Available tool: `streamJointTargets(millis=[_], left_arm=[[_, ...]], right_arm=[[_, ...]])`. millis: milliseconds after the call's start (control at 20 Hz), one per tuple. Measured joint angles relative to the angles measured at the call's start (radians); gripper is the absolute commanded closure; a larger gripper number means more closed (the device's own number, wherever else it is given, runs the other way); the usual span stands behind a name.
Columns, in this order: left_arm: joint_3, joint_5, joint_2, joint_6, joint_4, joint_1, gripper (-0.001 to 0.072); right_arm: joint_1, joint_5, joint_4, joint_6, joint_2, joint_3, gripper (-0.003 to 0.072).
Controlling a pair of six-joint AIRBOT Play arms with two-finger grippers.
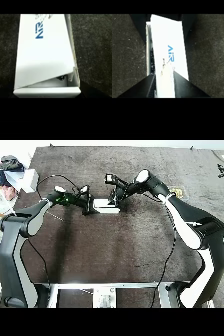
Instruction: Fold the box and place the chain.
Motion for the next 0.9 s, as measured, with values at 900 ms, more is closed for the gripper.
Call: streamJointTargets(millis=[900], left_arm=[[0.0,-0.003,0.0,0.001,0.001,-0.001,0.0294]], right_arm=[[-0.045,0.13,0.151,0.003,-0.006,0.005,0.0462]])
